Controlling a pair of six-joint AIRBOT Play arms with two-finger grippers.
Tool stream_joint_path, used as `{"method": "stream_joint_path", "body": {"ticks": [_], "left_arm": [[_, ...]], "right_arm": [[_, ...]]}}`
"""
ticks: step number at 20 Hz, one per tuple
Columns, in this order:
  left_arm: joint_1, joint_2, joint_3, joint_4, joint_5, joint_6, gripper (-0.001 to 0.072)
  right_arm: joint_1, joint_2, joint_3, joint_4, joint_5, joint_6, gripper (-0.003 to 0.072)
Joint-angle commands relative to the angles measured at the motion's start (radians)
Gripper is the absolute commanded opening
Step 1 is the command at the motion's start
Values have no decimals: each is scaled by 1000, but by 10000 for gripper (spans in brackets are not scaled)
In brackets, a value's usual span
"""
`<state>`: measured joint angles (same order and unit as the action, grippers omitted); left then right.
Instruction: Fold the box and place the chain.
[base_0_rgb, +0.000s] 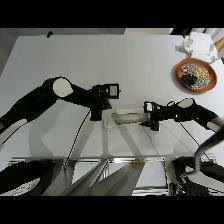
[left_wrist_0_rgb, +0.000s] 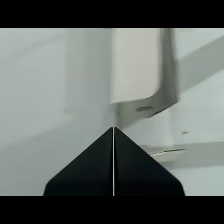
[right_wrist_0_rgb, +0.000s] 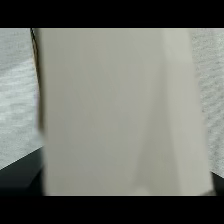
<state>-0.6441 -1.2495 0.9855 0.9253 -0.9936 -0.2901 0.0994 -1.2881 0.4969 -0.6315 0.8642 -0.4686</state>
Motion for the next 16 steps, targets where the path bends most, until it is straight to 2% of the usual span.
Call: {"method": "stream_joint_path", "body": {"ticks": [1,4,8,10,16], "left_arm": [[-89,-14,1,-46,-50,-26,4],[-112,-79,1,-142,68,-29,4],[-93,-153,1,-151,404,-138,4],[-77,-187,1,-151,491,-219,4],[-68,-291,1,-150,459,-233,7]], "right_arm": [[-1,1,1,0,0,0,296],[-1,1,1,0,0,0,296],[-1,1,1,0,0,0,296],[-1,1,1,0,0,0,296],[-1,1,1,0,0,0,296]]}}
